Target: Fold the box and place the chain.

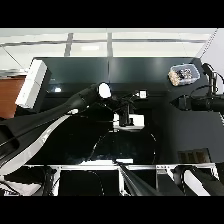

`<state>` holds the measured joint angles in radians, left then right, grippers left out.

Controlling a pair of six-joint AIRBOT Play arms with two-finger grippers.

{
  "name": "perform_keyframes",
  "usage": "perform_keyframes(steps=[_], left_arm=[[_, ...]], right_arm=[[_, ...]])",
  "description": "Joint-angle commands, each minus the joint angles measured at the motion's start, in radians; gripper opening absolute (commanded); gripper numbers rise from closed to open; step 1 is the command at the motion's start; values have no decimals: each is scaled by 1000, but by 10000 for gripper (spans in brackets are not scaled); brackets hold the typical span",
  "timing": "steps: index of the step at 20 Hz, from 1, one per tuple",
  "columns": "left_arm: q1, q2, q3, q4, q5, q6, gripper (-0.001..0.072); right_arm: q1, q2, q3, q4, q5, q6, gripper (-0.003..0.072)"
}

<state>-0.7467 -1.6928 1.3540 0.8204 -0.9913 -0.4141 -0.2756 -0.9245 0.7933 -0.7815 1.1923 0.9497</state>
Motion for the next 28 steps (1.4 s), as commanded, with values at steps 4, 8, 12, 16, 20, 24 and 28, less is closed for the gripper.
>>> perform_keyframes(steps=[4,8,12,16,20,24,28], left_arm=[[-11,-8,50,115,-65,-178,711],[-64,-29,108,343,-106,-364,710],[-123,-72,156,482,-135,-502,696],[-135,-63,236,684,-243,-665,352],[5,45,307,792,-460,-863,350],[308,260,198,806,-666,-1033,350],[726,559,-158,806,-608,-1073,351]], right_arm=[[-1,1,1,1,-1,-3,18],[-1,1,1,1,-6,-3,18],[-1,1,1,1,-6,-3,17],[-1,1,1,1,-5,-3,18],[-1,1,1,2,4,-2,18],[-1,1,1,2,9,-2,18],[-1,1,1,3,8,-3,18]])
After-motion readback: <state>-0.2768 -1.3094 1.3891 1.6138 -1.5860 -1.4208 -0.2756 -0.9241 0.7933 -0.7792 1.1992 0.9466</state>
